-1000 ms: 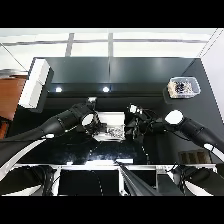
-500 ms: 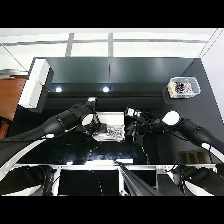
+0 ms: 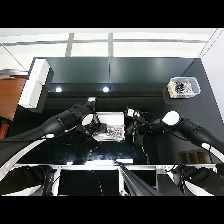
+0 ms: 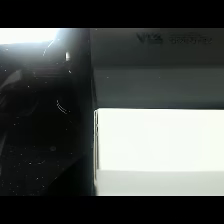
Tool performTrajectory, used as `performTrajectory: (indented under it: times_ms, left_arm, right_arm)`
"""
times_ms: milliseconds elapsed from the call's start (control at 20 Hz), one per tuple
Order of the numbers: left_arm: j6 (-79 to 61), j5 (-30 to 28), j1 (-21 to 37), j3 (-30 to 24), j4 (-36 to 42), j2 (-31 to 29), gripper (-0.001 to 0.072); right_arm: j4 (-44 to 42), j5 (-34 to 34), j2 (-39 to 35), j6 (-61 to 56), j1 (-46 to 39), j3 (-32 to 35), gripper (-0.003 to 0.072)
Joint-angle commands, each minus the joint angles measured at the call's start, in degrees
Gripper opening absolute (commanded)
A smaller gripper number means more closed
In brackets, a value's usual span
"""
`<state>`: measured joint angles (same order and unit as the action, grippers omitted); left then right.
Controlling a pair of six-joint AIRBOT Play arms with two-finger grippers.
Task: Fold the box and place the chain.
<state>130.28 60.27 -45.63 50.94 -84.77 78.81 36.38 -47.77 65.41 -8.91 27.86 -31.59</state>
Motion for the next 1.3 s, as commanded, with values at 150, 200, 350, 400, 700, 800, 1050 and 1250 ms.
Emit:
performTrajectory:
  times_ms: [150, 200, 350, 400, 700, 800, 1050, 1250]
  left_arm:
    - [-0.02, -0.02, 0.02, -0.02, 0.22, 0.02, 0.0031]
    - [-0.02, -0.09, 0.02, -0.02, 0.22, 0.02, 0.0031]
    - [-0.02, -0.09, 0.02, -0.02, 0.22, 0.02, 0.0031]
    - [0.00, -0.07, 0.02, -0.02, 0.22, 0.02, 0.0031]
    - [0.00, -0.07, 0.02, -0.02, 0.22, 0.02, 0.0031]
    - [-0.02, -0.07, 0.02, -0.02, 0.22, 0.02, 0.0032]
    - [-0.02, -0.07, 0.02, -0.02, 0.22, 0.02, 0.0032]
    - [0.00, -0.04, 0.02, -0.02, 0.22, 0.02, 0.0031]
  right_arm:
    - [8.76, -4.13, 0.04, 0.35, 0.04, 0.02, 0.0384]
    - [9.35, -4.33, 0.04, 0.37, 0.04, 0.04, 0.0384]
    - [8.20, -4.26, 0.04, 0.39, 1.14, 0.04, 0.0384]
    - [8.20, -4.24, 0.04, 0.42, 1.86, 0.07, 0.0384]
    - [7.74, -2.25, 0.04, 0.35, 5.40, 0.07, 0.0383]
    - [5.95, -1.36, 0.04, 0.26, 5.49, 0.07, 0.0383]
    - [4.83, 0.33, 0.04, -4.42, 5.49, 0.07, 0.0360]
    - [5.03, 0.22, 0.04, -5.55, 5.49, 0.07, 0.0304]
